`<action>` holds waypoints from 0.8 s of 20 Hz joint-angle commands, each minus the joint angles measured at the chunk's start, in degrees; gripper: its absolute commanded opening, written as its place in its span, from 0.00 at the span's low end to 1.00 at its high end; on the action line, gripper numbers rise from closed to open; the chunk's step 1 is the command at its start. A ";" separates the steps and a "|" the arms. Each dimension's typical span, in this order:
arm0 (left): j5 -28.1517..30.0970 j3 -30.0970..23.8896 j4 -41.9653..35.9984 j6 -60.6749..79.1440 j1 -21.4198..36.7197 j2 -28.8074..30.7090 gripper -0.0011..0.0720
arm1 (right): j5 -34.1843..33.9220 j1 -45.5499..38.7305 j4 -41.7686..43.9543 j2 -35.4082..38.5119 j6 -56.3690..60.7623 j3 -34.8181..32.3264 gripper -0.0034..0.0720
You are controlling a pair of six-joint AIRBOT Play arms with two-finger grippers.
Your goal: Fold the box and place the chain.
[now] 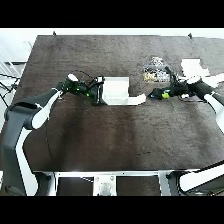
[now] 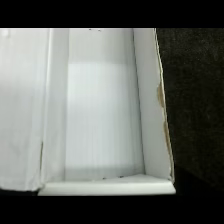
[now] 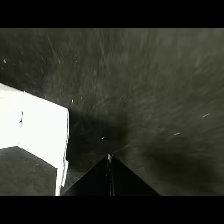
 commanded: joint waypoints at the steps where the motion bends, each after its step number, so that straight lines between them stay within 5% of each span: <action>1: 0.00 -0.02 0.02 0.00 -0.02 0.00 0.74 | 1.14 3.32 1.88 -2.73 3.76 -0.11 0.06; 11: 0.00 -0.02 0.02 0.00 -0.02 0.00 0.74 | 2.03 8.44 4.50 -1.11 4.42 1.70 0.06; 12: 0.00 -0.02 0.00 0.00 -0.02 0.00 0.74 | 2.01 8.72 4.48 -0.37 4.55 1.86 0.11; 14: 0.00 -0.02 0.02 0.00 -0.02 -0.02 0.74 | 2.03 9.40 4.55 0.90 4.61 1.86 0.40; 16: 0.00 -0.02 0.00 0.00 -0.02 0.00 0.74 | 2.23 9.73 5.25 1.42 4.61 1.86 0.44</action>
